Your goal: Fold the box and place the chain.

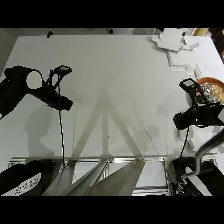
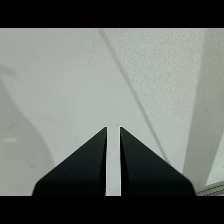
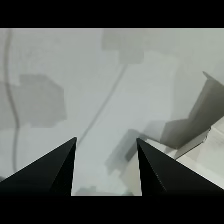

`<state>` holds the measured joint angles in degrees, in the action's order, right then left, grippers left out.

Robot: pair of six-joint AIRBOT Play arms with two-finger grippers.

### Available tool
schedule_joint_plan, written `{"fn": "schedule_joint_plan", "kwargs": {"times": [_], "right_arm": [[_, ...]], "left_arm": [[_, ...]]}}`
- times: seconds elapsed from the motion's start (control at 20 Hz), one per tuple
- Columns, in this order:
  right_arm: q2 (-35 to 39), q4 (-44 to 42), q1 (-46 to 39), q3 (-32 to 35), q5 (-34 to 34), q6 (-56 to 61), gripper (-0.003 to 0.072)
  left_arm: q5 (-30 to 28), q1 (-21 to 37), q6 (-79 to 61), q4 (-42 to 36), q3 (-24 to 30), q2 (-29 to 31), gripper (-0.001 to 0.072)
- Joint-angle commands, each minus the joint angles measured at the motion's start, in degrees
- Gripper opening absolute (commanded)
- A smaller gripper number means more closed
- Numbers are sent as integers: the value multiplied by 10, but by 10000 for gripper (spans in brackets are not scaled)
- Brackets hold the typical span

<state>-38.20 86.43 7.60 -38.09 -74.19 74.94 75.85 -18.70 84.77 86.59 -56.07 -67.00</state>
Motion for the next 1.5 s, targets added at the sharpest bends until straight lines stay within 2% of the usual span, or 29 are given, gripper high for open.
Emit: {"fn": "schedule_joint_plan", "kwargs": {"times": [0.0, 0.3, 0.4, 0.55, 0.6, 0.65, 0.7, 0.75, 0.8, 0.9, 1.05, 1.2, 1.35, 1.45], "right_arm": [[0, 12, 1, 0, 20, -4, 419], [1, -8, 1, 0, 52, 17, 419], [1, -7, 1, -4, 23, 17, 431], [3, 9, 1, -11, -59, 2, 432], [3, 21, 1, -11, -82, -11, 431], [3, 53, 0, -11, -94, -19, 388], [3, 111, 0, -11, -94, -15, 308], [3, 183, -2, -11, -86, 2, 324], [3, 249, -18, -11, -69, 30, 384], [3, 313, -91, -10, -28, 71, 396], [-8, 322, -233, -10, 55, 88, 393], [-54, 322, -357, -10, 66, 84, 393], [-98, 319, -432, -10, 102, 55, 394], [-128, 319, -454, -10, 106, 49, 435]], "left_arm": [[0, 0, 0, 0, 0, 0, 88], [0, 0, 0, 0, 0, 0, 88], [0, 0, 0, 0, 0, 0, 88], [0, 0, 0, 0, 0, 0, 88], [0, 0, 0, 0, 0, 0, 88], [0, 0, 0, 0, 0, 0, 88], [0, 0, 0, 0, 0, 0, 88], [0, 0, 0, 0, 0, 0, 88], [0, 0, 0, 0, 0, 0, 88], [0, 0, 0, 0, 0, 0, 88], [0, 0, 0, 0, 0, 0, 88], [0, 0, 0, 0, 0, 0, 88], [0, 0, 0, 0, 0, 0, 88], [0, 0, 0, 0, 0, 0, 88]]}}
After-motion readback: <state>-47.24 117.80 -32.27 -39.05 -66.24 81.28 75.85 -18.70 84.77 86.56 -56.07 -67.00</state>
